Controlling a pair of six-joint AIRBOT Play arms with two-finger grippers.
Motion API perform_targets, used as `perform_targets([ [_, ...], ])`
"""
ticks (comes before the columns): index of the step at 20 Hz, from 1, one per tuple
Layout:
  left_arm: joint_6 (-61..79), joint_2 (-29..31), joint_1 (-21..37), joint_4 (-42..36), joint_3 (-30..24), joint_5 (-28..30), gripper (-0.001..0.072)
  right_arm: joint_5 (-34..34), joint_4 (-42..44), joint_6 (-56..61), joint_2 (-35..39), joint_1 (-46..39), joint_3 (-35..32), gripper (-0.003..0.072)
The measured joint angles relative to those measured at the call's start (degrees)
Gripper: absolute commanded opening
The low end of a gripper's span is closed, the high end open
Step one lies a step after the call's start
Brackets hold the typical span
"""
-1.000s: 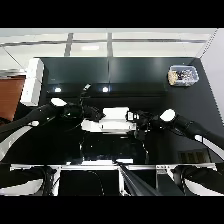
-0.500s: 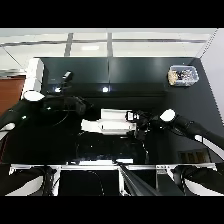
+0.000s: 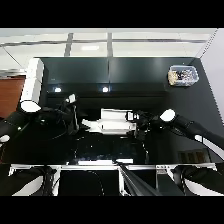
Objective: Fold the box and place the chain.
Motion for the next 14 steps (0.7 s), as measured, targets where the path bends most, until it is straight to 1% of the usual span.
perform_targets([
  [1,2.73,-0.72,-1.16,0.37,0.0,1.29,0.0691,0.0,0.0,-0.02,0.0,0.0,0.0,0.0004],
  [3,6.69,-2.49,-4.04,0.7,0.33,4.04,0.069,0.0,0.02,-0.02,0.0,0.0,0.0,0.0004],
  [6,8.7,-4.98,-7.78,0.87,1.33,6.47,0.0685,-0.02,0.02,-0.02,0.0,0.0,0.0,0.0004],
  [7,8.74,-5.66,-8.74,0.55,1.6,6.84,0.0654,-0.02,0.02,-0.02,0.0,0.0,0.0,0.0004],
  [9,8.94,-6.58,-10.16,-0.31,1.88,6.86,0.0525,-0.02,0.02,-0.02,0.0,0.0,0.0,0.0004],
  [10,8.94,-6.91,-10.78,-0.85,1.97,6.91,0.0323,-0.02,0.02,-0.02,0.0,0.0,0.0,0.0004],
  [11,8.94,-7.13,-11.23,-1.42,2.01,6.93,0.0187,-0.02,0.02,-0.02,0.0,0.0,0.0,0.0004],
  [12,8.98,-7.3,-11.54,-2.1,2.08,6.8,0.0161,-0.04,0.04,0.04,0.0,0.0,0.0,0.0004],
  [14,9.31,-7.5,-11.93,-3.37,2.12,6.99,0.0161,-0.07,0.07,0.07,0.0,0.0,0.0,0.0004],
])
